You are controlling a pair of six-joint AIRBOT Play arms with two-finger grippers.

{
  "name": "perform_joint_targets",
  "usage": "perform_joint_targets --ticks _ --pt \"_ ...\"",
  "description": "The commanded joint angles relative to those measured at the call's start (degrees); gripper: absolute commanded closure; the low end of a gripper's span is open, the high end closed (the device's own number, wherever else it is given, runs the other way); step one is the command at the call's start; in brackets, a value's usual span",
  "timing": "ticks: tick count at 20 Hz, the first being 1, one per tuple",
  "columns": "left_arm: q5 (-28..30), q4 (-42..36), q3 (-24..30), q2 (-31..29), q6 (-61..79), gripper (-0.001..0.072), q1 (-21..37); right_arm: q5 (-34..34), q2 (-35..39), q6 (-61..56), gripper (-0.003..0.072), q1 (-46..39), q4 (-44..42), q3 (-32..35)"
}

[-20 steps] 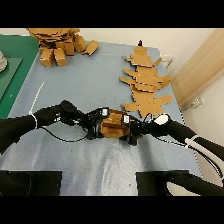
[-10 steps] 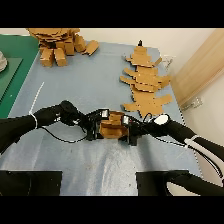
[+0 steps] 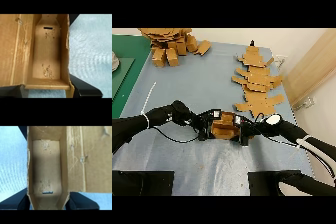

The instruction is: Fold the box.

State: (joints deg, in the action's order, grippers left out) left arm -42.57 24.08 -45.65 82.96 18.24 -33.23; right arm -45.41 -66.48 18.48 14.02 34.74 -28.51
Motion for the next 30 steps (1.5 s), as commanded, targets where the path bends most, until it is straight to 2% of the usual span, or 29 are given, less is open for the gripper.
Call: perform_joint_targets --ticks 1,21,22,23,27,30 --pt "-0.26 0.2 0.02 0.04 0.17 0.0313 0.0 0.22 0.0 0.02 0.0166 0.02 -0.07 0.02" --pt "0.0 -0.04 0.0 -0.31 0.15 0.0313 0.0 -0.59 0.02 0.0 0.0166 0.02 -0.11 0.02" --pt "0.02 -0.04 0.0 -0.31 0.15 0.0313 0.0 -0.7 0.0 -0.2 0.0147 0.02 -0.09 0.02" --pt "0.04 -0.04 0.0 -0.31 0.15 0.0313 0.02 -1.46 0.02 -3.02 -0.0034 -0.02 1.44 0.02" --pt "0.09 -0.04 0.0 -0.31 0.15 0.0313 0.0 -3.41 1.14 -9.6 -0.0034 -0.13 4.76 0.02" --pt "0.13 -0.04 0.0 -0.33 0.15 0.0313 0.02 -3.21 4.59 -9.7 -0.0034 -0.94 9.6 -0.33"
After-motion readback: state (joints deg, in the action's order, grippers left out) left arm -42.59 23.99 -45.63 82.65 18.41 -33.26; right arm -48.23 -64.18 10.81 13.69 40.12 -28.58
